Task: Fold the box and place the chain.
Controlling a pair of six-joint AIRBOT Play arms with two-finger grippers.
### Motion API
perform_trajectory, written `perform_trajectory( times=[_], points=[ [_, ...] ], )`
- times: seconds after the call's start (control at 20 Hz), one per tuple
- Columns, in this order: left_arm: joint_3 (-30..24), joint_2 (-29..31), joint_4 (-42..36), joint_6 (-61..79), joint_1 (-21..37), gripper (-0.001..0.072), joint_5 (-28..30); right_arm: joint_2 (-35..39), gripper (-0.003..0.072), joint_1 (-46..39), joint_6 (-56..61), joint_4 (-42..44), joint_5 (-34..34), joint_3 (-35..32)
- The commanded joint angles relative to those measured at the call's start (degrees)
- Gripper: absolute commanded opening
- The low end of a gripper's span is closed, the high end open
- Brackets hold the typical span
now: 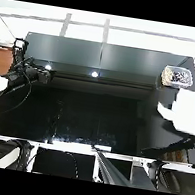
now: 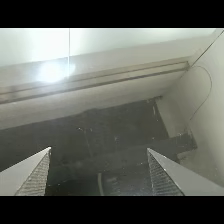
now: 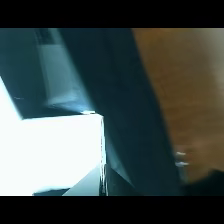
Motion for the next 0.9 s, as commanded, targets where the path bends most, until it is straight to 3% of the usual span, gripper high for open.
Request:
perform_trajectory(
  times=[0.0,0.2,0.4,0.65,0.85],
  points=[
    [0.0,0.0,0.0,0.0,0.0,0.0706,0.0,0.5,0.0014,0.5,-0.3,7.7,7.4,0.0],
    [0.0,0.0,0.0,0.0,0.0,0.0706,-0.1,6.3,0.0014,4.8,-0.9,11.0,7.9,-5.4],
    [0.0,0.0,-0.4,-0.1,-0.2,0.0706,-0.1,14.3,0.0014,10.3,-1.0,14.7,6.2,-15.1],
    [0.0,-0.1,-6.1,-0.2,-0.2,0.0705,-0.5,22.2,0.0015,21.0,1.5,18.5,4.5,-24.6],
    [0.0,-0.1,-6.5,-0.3,-0.3,0.0705,-4.0,32.8,0.0015,33.8,-2.4,32.6,-8.0,-36.6]
  ],
)
